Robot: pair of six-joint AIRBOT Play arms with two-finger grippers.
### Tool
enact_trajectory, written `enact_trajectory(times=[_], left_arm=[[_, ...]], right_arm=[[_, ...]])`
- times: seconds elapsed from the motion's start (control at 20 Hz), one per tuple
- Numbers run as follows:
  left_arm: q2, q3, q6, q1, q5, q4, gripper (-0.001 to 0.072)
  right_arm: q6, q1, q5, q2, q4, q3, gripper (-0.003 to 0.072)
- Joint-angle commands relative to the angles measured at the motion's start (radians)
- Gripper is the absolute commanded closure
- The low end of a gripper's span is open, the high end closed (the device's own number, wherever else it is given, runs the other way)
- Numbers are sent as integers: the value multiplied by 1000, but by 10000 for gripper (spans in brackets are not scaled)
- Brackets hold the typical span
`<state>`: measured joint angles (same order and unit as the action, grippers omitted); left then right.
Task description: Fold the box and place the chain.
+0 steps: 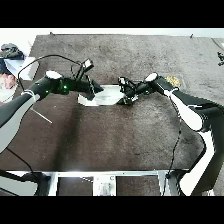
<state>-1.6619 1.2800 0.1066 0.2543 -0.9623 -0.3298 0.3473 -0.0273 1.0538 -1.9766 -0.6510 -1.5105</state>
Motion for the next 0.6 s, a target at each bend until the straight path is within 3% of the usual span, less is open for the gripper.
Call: enact_trajectory(times=[0.0,0.55], left_arm=[[-43,66,-2,-6,42,24,701],[-119,65,-11,-6,140,22,700]], right_arm=[[0,0,0,-1,0,0,149],[0,-1,0,-1,0,0,149]])
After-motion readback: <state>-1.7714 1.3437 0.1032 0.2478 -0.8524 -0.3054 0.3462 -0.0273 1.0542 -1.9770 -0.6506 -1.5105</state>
